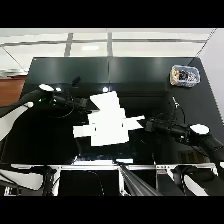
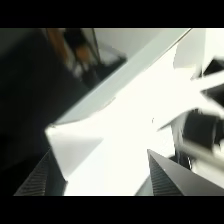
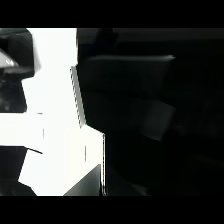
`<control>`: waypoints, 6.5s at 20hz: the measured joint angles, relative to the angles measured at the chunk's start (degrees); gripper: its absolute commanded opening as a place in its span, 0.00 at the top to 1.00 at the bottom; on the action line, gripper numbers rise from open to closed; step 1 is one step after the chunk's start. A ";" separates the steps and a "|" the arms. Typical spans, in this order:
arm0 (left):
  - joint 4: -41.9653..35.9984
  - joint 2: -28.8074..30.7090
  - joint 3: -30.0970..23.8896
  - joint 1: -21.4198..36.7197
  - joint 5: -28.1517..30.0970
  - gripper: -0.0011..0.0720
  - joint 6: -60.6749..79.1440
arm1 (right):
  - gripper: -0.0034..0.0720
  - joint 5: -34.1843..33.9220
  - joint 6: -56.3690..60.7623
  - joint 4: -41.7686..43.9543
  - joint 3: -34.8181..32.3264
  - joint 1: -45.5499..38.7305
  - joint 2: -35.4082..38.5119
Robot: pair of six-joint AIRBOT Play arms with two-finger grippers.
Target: Fold the box and place the chain.
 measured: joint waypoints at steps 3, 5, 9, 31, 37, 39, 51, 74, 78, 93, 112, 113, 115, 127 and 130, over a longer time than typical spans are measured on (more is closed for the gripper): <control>2.45 -4.20 3.82 -0.44 -8.87 0.27 1.64 | 0.93 -0.83 -0.02 0.04 0.00 0.31 -0.02; 5.14 -6.05 5.95 -1.09 -12.44 0.56 2.86 | 0.93 -1.36 -0.02 0.04 0.00 0.42 0.00; 8.52 -7.98 9.16 -3.15 -15.54 0.93 6.73 | 0.93 -2.10 -0.02 0.07 0.00 0.48 0.00; -2.43 18.93 -16.76 -5.51 8.50 0.95 48.76 | 0.09 12.72 -13.49 -15.58 15.23 -9.03 0.00; 2.84 19.80 -16.11 -9.84 18.60 0.95 55.12 | 0.09 5.57 -21.09 -35.82 18.10 -1.38 0.00; 5.64 19.61 -15.19 -11.54 21.18 0.95 55.80 | 0.09 4.79 -21.88 -43.87 18.43 2.08 0.00; 10.36 11.80 -8.48 -14.93 22.03 0.95 56.59 | 0.09 3.45 -28.06 -45.75 15.17 13.94 -3.63; 11.98 11.06 -8.02 -14.97 20.72 0.95 56.61 | 0.09 -6.05 -41.62 -32.70 18.23 19.08 -11.98; 11.96 11.06 -8.02 -14.97 20.74 0.95 56.59 | 0.09 -6.27 -44.52 -28.85 18.69 15.56 -13.05; 12.02 11.06 -8.02 -14.97 20.63 0.95 56.68 | 0.09 -0.02 -57.11 -15.10 18.84 12.20 -19.47; 11.93 11.02 -8.02 -14.97 20.72 0.95 56.52 | 0.09 -0.92 -48.33 -23.43 20.57 15.19 -24.61; 11.93 11.02 -8.02 -14.97 20.72 0.95 56.52 | 0.09 -0.98 -47.84 -24.11 20.65 15.30 -24.72; 11.93 11.02 -8.02 -14.97 20.70 0.95 56.52 | 0.09 -1.14 -46.88 -25.59 20.83 15.82 -24.92; 11.93 11.02 -8.02 -14.97 20.70 0.95 56.52 | 0.09 -3.19 -43.78 -28.30 20.92 16.87 -25.09; 11.93 11.02 -8.02 -14.97 20.72 0.51 56.02 | 0.31 -3.45 -43.52 -28.33 20.94 16.92 -25.09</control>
